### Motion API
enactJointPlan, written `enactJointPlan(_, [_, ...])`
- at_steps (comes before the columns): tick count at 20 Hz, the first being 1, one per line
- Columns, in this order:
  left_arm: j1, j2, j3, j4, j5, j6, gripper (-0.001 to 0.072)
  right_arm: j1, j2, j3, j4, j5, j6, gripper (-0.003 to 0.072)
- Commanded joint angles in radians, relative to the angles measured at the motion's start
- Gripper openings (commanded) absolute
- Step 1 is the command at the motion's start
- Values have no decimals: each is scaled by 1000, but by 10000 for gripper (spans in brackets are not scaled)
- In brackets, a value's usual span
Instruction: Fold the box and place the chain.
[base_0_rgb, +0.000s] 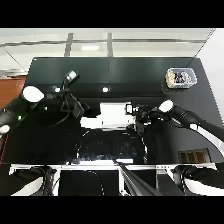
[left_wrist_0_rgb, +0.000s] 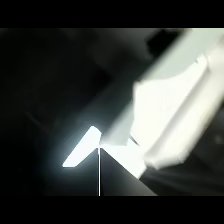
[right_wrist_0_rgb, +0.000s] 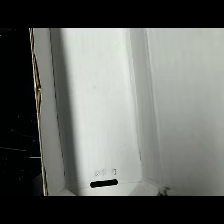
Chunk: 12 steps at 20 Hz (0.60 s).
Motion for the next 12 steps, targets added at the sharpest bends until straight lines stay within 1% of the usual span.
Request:
enactJointPlan(1, [-10, 56, -156, -62, -31, 333, 112, 1, -1, 0, 0, 0, 0, 191])
enactJointPlan(2, [-34, 46, -175, -35, -8, 489, 494, 1, -1, 0, 0, 0, 0, 191])
enactJointPlan(3, [-61, 34, -178, 7, 26, 561, 701, 1, -1, 0, 0, 0, 0, 191])
enactJointPlan(5, [-131, -9, -178, 110, 181, 610, 705, 1, -1, 0, 0, 0, 0, 191])
enactJointPlan(6, [-161, -36, -171, 129, 269, 607, 705, 1, -1, 0, 0, 0, 0, 191])
enactJointPlan(7, [-168, -69, -151, 90, 285, 604, 704, 1, -1, 0, 0, 0, 0, 191])
enactJointPlan(8, [-174, -109, -121, 45, 259, 614, 704, 1, -1, 0, 0, 0, 0, 191])
enactJointPlan(10, [-174, -172, -51, 36, 174, 644, 698, 1, -1, 0, 0, 0, 0, 191])
enactJointPlan(11, [-172, -193, -21, 35, 154, 644, 696, 1, -1, 0, 0, 0, 0, 191])
enactJointPlan(12, [-169, -204, -1, 27, 147, 644, 672, 1, -1, 0, 0, 0, 0, 191])
